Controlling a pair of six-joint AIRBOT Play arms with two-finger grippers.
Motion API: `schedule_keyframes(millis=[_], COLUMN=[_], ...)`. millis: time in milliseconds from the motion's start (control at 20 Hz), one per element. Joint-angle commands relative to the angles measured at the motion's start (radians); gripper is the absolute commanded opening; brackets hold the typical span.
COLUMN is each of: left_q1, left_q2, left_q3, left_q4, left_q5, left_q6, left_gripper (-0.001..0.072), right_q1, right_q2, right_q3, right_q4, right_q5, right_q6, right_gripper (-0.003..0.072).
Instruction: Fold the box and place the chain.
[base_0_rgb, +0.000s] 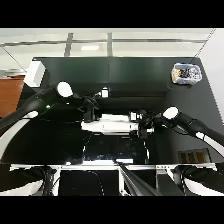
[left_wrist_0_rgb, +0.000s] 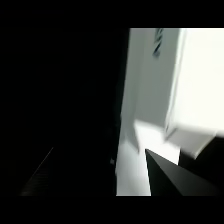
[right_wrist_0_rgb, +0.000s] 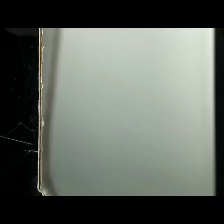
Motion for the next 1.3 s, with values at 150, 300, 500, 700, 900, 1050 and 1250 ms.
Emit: schedule_keyframes(millis=[150,300,500,700,900,1050,1250], left_q1=[0.097,0.109,0.058,0.042,0.042,0.042,0.042], left_q2=[0.108,0.108,0.108,0.102,0.038,-0.047,-0.103], left_q3=[0.002,-0.06,-0.234,-0.265,-0.251,-0.22,-0.219], left_q4=[0.108,-0.154,-0.645,-0.909,-0.859,-0.727,-0.686], left_q5=[-0.344,-0.467,-0.167,0.198,0.379,0.293,0.21], left_q6=[-0.331,-0.33,-0.223,-0.079,-0.079,-0.132,-0.23], left_gripper=[0.0032,0.0031,0.0031,0.0032,0.0031,0.0031,0.0031], right_q1=[0.001,0.001,0.001,0.001,0.001,0.001,0.001], right_q2=[-0.001,-0.001,-0.001,-0.001,-0.001,-0.001,-0.001], right_q3=[0.0,0.0,0.0,0.0,0.0,0.0,0.0], right_q4=[-0.001,-0.003,-0.003,-0.003,-0.003,-0.003,-0.003], right_q5=[0.001,0.004,0.003,0.003,0.002,0.002,0.002], right_q6=[0.0,0.0,0.0,0.0,0.001,0.001,0.001], right_gripper=[0.047,0.0191,0.0167,0.0167,0.0167,0.0167,0.0167])
